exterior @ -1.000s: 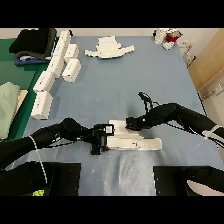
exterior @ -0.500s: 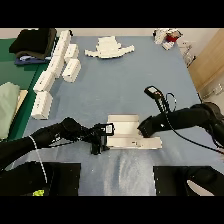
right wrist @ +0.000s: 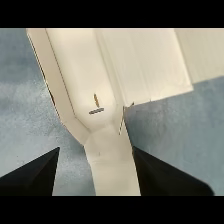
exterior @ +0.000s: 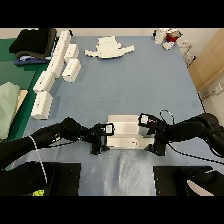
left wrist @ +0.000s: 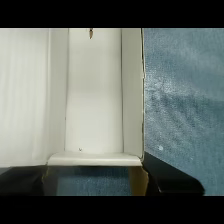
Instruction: Fold the box.
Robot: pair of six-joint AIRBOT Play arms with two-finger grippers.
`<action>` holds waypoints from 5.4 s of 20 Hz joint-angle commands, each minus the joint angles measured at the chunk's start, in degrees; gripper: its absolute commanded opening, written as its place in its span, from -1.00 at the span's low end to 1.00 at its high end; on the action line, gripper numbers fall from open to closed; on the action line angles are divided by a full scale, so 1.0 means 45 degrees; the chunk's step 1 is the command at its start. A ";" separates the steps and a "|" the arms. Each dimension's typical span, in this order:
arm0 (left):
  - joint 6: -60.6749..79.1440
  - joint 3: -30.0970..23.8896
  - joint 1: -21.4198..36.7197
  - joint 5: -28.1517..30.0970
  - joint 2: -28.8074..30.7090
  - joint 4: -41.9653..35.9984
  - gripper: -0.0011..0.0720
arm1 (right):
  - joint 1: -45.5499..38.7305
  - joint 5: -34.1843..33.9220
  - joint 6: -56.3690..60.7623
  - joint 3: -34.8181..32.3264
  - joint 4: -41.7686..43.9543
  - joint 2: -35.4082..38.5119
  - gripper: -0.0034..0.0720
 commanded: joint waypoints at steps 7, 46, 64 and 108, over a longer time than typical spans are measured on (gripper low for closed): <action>0.0005 0.0010 -0.0005 0.0000 0.0010 0.0005 0.32 | 0.0015 0.1603 -0.3721 -0.0384 0.1894 -0.1209 0.13; 0.0005 0.0010 -0.0005 0.0000 0.0010 0.0010 0.32 | -0.7475 -0.2569 1.3401 0.0627 -0.0398 -0.2254 -0.90; 0.0005 0.0010 -0.0005 0.0005 0.0010 0.0005 0.32 | -0.7208 -0.3026 0.9418 -0.0607 0.4522 -0.3682 -0.90; 0.0005 0.0010 -0.0005 -0.0005 0.0010 0.0005 0.32 | 0.4240 -0.0670 2.0303 0.3784 -0.3041 -0.5532 0.25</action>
